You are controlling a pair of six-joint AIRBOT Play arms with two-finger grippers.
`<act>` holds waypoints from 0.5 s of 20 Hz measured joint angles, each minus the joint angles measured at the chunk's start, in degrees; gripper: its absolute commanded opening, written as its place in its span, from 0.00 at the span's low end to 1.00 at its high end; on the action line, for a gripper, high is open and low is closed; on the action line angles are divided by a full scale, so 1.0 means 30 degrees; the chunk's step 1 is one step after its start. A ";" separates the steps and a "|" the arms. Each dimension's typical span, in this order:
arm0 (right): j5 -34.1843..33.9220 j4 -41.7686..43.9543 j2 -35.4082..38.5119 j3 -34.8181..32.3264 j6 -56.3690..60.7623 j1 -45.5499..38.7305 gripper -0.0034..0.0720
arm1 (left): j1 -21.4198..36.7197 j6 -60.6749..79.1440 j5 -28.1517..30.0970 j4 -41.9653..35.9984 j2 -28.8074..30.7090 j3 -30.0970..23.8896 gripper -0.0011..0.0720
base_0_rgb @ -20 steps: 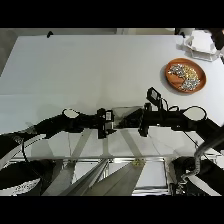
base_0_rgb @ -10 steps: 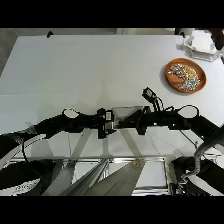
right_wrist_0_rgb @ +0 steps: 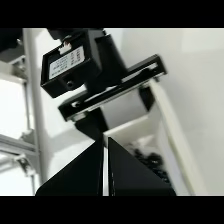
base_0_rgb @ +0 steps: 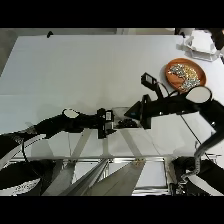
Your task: Fold the box and place the chain.
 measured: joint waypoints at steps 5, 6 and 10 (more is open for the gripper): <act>-0.0918 -0.2594 -0.0634 0.2390 -0.0197 -0.1690 0.22 | 0.0000 0.0007 0.0007 -0.0007 0.0000 0.0000 0.22; -0.1202 -0.2681 -0.1093 0.2565 -0.0335 -0.1836 0.30 | 0.0007 0.0007 0.0000 -0.0007 0.0000 0.0000 0.22; -0.1384 -0.2776 -0.3395 0.2885 -0.0860 -0.1384 0.33 | 0.0000 0.0000 0.0007 0.0000 0.0000 0.0000 0.22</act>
